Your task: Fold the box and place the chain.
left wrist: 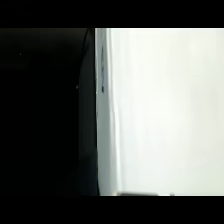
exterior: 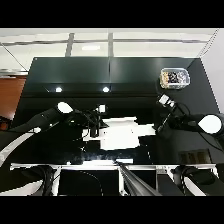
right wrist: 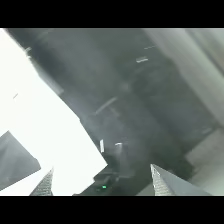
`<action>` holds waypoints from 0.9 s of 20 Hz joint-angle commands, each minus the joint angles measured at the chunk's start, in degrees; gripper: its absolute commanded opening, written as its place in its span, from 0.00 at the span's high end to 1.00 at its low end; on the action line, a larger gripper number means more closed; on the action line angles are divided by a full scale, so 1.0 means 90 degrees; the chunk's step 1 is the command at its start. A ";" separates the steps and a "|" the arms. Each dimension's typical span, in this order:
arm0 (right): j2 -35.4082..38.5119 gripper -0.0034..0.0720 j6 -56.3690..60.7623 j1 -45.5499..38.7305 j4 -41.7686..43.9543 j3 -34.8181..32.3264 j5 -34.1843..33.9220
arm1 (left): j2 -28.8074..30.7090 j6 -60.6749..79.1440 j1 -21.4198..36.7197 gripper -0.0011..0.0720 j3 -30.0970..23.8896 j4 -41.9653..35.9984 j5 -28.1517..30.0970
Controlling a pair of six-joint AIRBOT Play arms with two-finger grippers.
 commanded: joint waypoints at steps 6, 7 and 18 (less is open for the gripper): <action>-0.0017 0.02 -0.0923 0.0928 0.0384 -0.0988 -0.0119 | -0.0039 -0.0253 -0.0010 0.95 -0.0015 0.0585 -0.0007; -0.0017 0.02 -0.0925 0.1049 0.0381 -0.1037 -0.0180 | -0.0041 -0.0253 -0.0010 0.95 -0.0015 0.0588 -0.0010; -0.0585 0.02 -0.1804 0.2251 0.1498 -0.1112 -0.0962 | -0.0041 -0.0253 -0.0010 0.95 -0.0012 0.0588 -0.0015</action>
